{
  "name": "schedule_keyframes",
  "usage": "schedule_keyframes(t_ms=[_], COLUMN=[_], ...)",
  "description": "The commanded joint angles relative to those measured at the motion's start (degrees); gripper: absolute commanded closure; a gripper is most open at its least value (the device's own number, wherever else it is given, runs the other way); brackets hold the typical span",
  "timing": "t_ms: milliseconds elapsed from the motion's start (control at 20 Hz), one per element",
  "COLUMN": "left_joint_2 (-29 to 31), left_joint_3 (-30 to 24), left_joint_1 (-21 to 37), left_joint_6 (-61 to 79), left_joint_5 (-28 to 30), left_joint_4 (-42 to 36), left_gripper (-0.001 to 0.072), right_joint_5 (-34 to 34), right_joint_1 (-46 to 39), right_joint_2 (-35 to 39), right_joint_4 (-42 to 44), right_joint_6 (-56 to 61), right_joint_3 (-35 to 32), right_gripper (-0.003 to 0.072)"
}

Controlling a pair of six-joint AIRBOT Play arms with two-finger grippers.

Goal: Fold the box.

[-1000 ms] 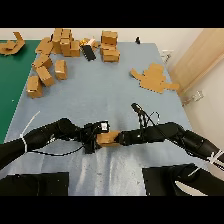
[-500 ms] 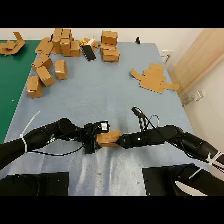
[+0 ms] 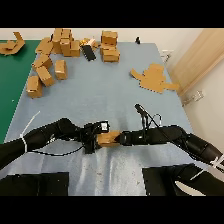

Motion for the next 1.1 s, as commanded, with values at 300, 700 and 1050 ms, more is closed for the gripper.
schedule_keyframes(t_ms=[300, 700, 1050], left_joint_2=[-0.02, -0.02, -0.02], left_joint_3=[0.02, 0.07, 0.07], left_joint_1=[-0.02, -0.02, -0.02], left_joint_6=[-0.02, 0.0, -0.02], left_joint_5=[0.0, 0.94, -0.15], left_joint_4=[-0.02, -0.04, -0.02], left_gripper=[0.0209, 0.0209, 0.021], right_joint_5=[1.88, 1.95, 5.42], right_joint_1=[0.07, 0.07, 0.07], right_joint_2=[-0.92, -2.95, -3.08], right_joint_4=[0.59, 0.61, 2.12], right_joint_6=[-1.11, -1.09, -1.03], right_joint_3=[1.07, 1.07, 1.05], right_gripper=[0.0683, 0.0682, 0.0682])
